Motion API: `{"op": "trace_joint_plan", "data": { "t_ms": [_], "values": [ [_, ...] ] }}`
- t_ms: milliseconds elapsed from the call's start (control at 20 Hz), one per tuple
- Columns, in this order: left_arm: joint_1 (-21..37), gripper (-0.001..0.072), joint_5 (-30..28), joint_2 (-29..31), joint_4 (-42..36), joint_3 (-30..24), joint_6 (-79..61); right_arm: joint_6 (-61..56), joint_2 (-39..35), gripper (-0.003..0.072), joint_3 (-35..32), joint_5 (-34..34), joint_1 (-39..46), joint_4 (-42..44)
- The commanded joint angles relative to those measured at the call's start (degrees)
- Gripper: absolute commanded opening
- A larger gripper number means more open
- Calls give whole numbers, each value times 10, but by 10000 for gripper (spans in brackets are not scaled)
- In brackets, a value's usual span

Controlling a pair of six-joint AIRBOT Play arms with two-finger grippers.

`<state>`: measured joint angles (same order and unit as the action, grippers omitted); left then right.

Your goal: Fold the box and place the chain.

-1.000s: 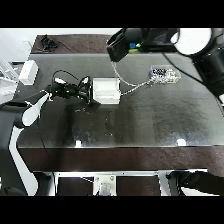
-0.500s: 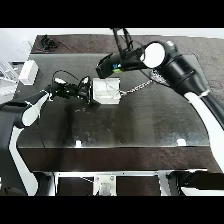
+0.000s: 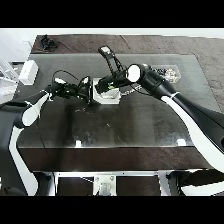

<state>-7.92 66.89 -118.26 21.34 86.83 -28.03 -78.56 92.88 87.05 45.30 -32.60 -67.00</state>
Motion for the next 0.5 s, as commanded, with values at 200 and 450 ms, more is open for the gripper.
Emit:
{"op": "trace_joint_plan", "data": {
  "t_ms": [200, 450],
  "values": [
    [0, 356, 0, 0, 0, 0, 0, 0, 3, 545, -33, -3, 52, 5],
    [0, 355, 0, 0, 0, 0, 0, 0, -29, 545, -33, 38, 104, 3]
  ]
}}
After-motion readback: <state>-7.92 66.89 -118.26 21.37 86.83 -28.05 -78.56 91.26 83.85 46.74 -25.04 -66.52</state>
